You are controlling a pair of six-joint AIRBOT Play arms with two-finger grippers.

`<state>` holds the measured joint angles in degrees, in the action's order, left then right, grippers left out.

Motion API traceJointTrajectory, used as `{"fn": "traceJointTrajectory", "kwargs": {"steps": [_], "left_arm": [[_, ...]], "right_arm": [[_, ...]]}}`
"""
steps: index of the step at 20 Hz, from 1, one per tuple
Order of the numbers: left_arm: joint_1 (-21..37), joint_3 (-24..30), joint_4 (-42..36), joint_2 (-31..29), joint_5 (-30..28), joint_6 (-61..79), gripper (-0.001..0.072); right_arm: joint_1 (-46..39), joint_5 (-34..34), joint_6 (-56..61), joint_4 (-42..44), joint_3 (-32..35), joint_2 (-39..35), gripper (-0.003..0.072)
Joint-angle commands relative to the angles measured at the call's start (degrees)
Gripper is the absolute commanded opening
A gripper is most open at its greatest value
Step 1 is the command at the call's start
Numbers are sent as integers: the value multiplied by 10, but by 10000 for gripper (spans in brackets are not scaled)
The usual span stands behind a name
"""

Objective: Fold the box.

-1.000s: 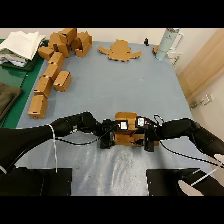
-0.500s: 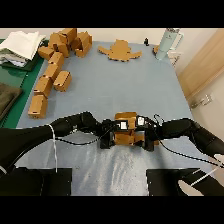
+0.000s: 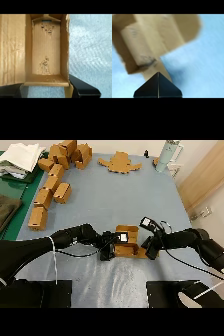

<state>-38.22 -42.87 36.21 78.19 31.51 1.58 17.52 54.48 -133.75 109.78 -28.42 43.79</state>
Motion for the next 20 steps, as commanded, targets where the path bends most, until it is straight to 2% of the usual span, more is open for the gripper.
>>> {"fn": "traceJointTrajectory", "kwargs": {"steps": [1,3,4,5,8,10,13,15,20], "left_arm": [[0,0,0,0,0,0,512],[0,0,0,0,0,0,512],[0,0,0,0,0,0,512],[0,0,0,0,0,0,512],[0,0,0,0,0,0,512],[0,0,0,0,0,0,512],[0,0,0,0,0,0,513],[0,0,0,0,0,0,512],[0,0,0,0,0,0,512]], "right_arm": [[0,53,374,-304,-38,-39,7],[-7,110,585,-515,-41,-47,8],[-17,130,626,-554,-40,-45,8],[-33,137,631,-544,-37,-40,7],[-90,125,623,-384,-17,3,6],[-105,84,589,-264,7,47,5],[-104,34,450,-49,17,96,5],[-103,30,382,53,17,103,4],[-103,37,371,79,17,85,4]]}}
